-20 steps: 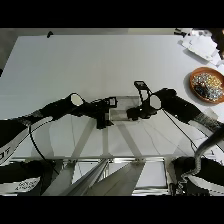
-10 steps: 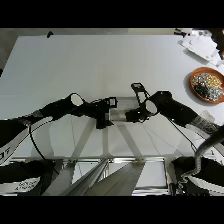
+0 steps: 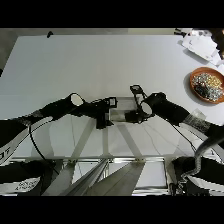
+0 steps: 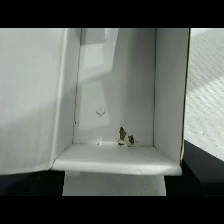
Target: Fold the box and place the chain.
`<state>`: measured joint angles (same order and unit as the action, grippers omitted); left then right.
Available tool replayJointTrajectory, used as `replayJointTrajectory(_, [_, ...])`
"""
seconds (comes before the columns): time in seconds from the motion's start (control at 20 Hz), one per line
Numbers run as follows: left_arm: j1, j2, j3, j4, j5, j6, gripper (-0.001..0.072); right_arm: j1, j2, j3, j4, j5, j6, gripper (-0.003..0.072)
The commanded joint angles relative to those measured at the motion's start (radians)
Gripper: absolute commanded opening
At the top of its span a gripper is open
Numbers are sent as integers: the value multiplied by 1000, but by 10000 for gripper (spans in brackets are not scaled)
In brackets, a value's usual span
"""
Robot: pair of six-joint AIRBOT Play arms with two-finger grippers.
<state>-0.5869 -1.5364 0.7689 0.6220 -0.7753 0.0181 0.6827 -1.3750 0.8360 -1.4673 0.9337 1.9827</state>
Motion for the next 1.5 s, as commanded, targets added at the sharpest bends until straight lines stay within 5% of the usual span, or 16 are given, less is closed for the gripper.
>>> replayJointTrajectory(0.0, [0,0,-1,0,0,0,333,1,-7,0,-23,26,3,39])
replayJointTrajectory(0.2, [-1,0,-1,0,0,0,333,1,-7,0,-30,23,2,11])
replayJointTrajectory(0.25, [-1,0,-1,0,0,0,333,1,-7,0,-30,15,2,47])
replayJointTrajectory(0.35, [0,0,-1,0,0,0,333,1,-7,1,-29,0,3,323])
replayJointTrajectory(0.45, [-1,0,-1,0,0,0,333,1,-7,5,-29,-10,3,323])
replayJointTrajectory(0.5, [-1,0,-1,0,0,0,333,1,-7,6,-29,-18,3,316])
replayJointTrajectory(0.7, [-1,0,-1,0,0,0,333,1,-7,6,-29,-37,3,19])
replayJointTrajectory(0.9, [-1,0,-1,0,0,0,333,1,-7,6,-30,-41,2,11])
replayJointTrajectory(0.95, [0,0,-1,0,0,0,333,1,-7,6,-29,-42,3,44])
replayJointTrajectory(1.05, [-1,0,-1,0,0,0,333,1,-4,6,-28,-42,2,365])
replayJointTrajectory(1.1, [0,0,-1,-1,0,0,333,1,1,6,-28,-43,3,369])
replayJointTrajectory(1.25, [0,0,-1,-1,0,0,333,-6,17,6,-28,-77,5,347])
replayJointTrajectory(1.45, [-1,0,-1,0,0,0,333,-24,17,6,-43,-47,7,56])
